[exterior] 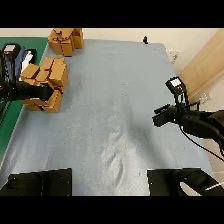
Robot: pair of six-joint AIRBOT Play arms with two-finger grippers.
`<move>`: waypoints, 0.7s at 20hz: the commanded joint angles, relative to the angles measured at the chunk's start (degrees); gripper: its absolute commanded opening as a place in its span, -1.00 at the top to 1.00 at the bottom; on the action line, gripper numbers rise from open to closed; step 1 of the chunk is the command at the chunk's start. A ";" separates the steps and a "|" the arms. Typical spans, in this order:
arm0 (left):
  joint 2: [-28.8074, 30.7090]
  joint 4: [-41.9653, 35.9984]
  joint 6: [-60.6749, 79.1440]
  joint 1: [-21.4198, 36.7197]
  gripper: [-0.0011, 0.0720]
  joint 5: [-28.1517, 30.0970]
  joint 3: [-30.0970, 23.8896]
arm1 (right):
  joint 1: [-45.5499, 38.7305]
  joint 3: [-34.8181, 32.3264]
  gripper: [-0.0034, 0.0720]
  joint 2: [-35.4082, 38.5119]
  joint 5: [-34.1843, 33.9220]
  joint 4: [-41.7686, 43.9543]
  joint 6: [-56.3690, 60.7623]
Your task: Fold the box.
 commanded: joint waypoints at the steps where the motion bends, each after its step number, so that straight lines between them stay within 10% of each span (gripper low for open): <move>1: 2.93 -3.23 -0.70 -9.18 -0.91 -2.69 1.86 | 0.00 0.07 0.90 0.02 1.75 8.94 0.15; 8: -2.10 -2.05 -5.90 -36.87 -0.44 7.26 1.84 | 0.00 0.07 0.90 0.02 1.31 9.44 0.15; 14: -2.32 -2.47 -5.79 -42.12 -0.44 9.05 1.84 | 0.00 0.07 0.90 0.02 1.29 9.44 0.15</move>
